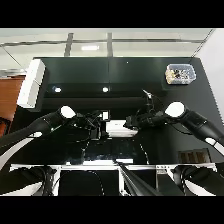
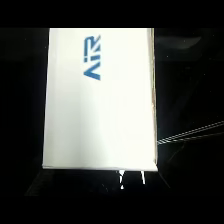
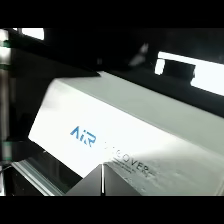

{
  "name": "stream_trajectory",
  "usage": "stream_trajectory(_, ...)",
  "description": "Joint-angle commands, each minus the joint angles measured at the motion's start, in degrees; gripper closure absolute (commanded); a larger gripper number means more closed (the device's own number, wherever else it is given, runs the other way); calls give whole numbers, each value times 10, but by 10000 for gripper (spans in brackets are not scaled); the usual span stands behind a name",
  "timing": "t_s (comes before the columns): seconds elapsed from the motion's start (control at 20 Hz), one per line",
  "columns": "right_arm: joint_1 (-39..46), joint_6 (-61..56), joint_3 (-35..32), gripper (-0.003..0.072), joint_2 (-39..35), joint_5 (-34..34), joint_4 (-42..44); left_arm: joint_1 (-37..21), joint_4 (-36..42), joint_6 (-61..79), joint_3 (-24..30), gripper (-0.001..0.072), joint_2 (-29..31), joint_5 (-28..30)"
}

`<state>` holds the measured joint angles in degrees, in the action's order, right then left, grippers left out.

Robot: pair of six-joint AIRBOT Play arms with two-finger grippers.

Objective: Fold the box and place the chain.

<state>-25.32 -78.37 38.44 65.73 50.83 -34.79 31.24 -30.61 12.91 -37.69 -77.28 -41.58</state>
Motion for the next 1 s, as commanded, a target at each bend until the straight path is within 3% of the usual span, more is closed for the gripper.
stream_trajectory(0.0, -1, -9, -10, 671, 32, 9, -3, 0, 0, 0, 0, 339, 0, 0)
stream_trajectory(0.55, 0, -3, -10, 671, 35, -10, -45, 0, 0, 0, 0, 339, 0, 0)
stream_trajectory(0.75, 15, 38, 23, 670, -3, 39, -52, 0, 0, 0, 0, 339, 0, 0)
stream_trajectory(0.95, 101, 40, 59, 670, -104, 120, -130, 0, 0, 0, -1, 339, 0, 13)
